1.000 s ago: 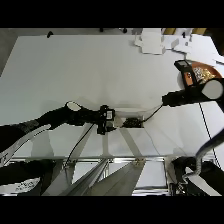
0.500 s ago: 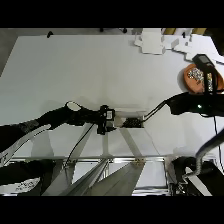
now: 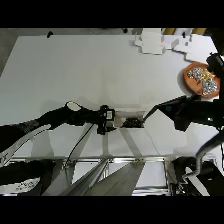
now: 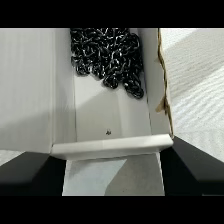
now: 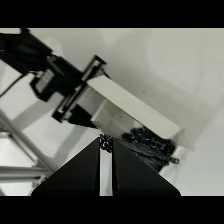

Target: Fold the box and place the chain.

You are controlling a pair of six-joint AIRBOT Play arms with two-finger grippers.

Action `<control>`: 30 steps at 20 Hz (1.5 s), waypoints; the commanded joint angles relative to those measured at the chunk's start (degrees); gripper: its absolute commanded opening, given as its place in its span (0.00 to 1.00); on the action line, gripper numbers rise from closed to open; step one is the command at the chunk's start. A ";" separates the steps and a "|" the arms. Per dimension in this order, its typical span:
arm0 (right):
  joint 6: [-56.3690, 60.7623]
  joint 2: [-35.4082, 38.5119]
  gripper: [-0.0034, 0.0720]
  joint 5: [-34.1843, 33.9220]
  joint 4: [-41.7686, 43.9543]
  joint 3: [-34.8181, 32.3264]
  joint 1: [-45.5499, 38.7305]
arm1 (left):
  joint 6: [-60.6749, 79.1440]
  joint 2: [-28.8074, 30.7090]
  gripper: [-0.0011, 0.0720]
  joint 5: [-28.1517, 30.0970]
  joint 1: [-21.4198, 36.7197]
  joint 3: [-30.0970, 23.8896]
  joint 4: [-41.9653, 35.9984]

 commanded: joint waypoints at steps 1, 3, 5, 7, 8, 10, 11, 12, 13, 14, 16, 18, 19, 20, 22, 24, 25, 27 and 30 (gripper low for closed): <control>-5.11 0.24 0.07 0.33 7.76 0.07 0.04 | 0.00 0.04 0.31 0.00 -0.02 0.04 0.00; -7.21 0.24 0.07 0.31 10.10 0.07 0.04 | 0.00 0.04 0.31 0.02 -0.02 0.04 0.00; -7.34 0.24 0.07 0.04 10.38 0.07 0.04 | 0.00 0.04 0.31 0.00 -0.02 0.04 0.00; -9.77 0.22 0.07 -0.61 10.43 0.07 0.04 | 0.00 0.04 0.31 0.00 0.00 0.04 0.02; -10.93 0.22 0.07 -1.44 10.45 -0.02 0.04 | 0.00 0.04 0.31 0.00 -0.02 0.04 0.00; -13.31 -0.11 0.07 -2.38 10.69 -0.07 0.04 | 0.00 0.04 0.31 0.00 -0.02 0.04 0.00; -15.10 -0.59 0.07 -2.19 11.15 -0.07 0.04 | 0.00 0.04 0.31 0.00 0.00 0.04 0.00; -17.16 -1.20 0.07 -1.77 11.87 -0.09 0.04 | 0.00 0.04 0.31 0.00 -0.02 0.04 0.00; -19.47 -1.99 0.07 -1.42 12.63 -0.13 0.04 | 0.00 0.04 0.31 0.00 -0.02 0.04 0.00; -21.75 -2.91 0.07 -1.20 13.33 -0.17 0.04 | 0.00 0.04 0.31 0.02 0.00 0.04 0.00; -25.81 -5.35 0.07 0.17 14.58 -0.17 0.04 | 0.00 0.04 0.31 0.00 -0.02 0.04 0.00; -28.92 -8.37 0.07 2.86 14.73 -0.17 0.04 | 0.00 0.04 0.31 0.00 -0.02 0.04 0.00; -30.25 -9.97 0.07 4.15 14.73 -0.17 0.04 | -0.02 0.04 0.31 0.00 -0.02 0.04 0.00; -31.43 -11.58 0.07 5.07 14.73 -0.17 0.07 | 0.00 0.04 0.31 0.00 -0.02 0.04 0.00; -33.46 -14.82 0.07 5.25 14.49 -0.17 1.16 | 0.00 0.04 0.31 0.00 0.00 0.04 0.02; -34.49 -17.66 0.07 3.87 13.99 -0.17 4.15 | 0.00 0.04 0.31 0.00 -0.02 0.04 0.02; -34.45 -19.02 0.07 2.12 12.55 -0.17 6.05 | 0.00 0.04 0.31 0.00 0.00 0.04 0.00; -33.53 -21.42 0.07 -2.34 8.20 -0.17 9.49 | -0.02 0.04 0.31 0.02 0.00 0.04 0.00; -32.24 -23.69 0.07 -5.86 5.40 -0.17 12.31 | 0.00 0.04 0.31 0.00 -0.02 0.04 0.00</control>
